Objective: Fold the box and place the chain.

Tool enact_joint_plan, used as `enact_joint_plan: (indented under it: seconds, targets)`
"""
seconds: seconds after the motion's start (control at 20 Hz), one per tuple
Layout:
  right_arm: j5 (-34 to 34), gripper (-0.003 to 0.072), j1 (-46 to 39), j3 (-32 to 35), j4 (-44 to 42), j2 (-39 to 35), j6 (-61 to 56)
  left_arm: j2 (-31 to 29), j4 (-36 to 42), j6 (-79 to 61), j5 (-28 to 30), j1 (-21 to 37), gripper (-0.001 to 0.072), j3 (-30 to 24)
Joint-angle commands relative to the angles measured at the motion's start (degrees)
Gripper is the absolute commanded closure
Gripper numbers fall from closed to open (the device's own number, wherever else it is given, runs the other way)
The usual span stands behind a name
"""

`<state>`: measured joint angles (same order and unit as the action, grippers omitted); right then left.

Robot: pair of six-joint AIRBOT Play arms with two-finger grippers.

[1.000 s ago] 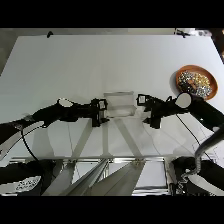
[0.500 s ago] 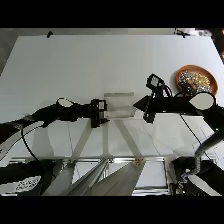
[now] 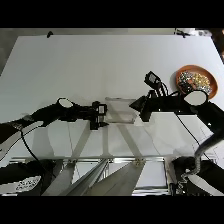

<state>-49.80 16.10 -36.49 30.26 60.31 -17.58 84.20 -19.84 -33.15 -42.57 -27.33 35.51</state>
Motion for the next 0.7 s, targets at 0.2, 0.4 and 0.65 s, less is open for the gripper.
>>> enact_joint_plan:
  seconds: [0.2,0.4,0.65]
  targets:
    - [8.48,0.0678,0.02,-0.04,-3.72,13.31,-4.57,0.00,-0.52,0.00,-0.13,-0.04,0.0500,-0.04]
    - [7.76,0.0678,0.02,-0.04,-3.52,19.74,-8.39,0.00,-0.52,0.00,-0.13,-0.04,0.0500,-0.04]
    - [4.72,0.0678,0.02,-0.13,-3.76,18.01,-8.37,0.02,-0.50,0.00,-0.11,-0.04,0.0500,-0.04]
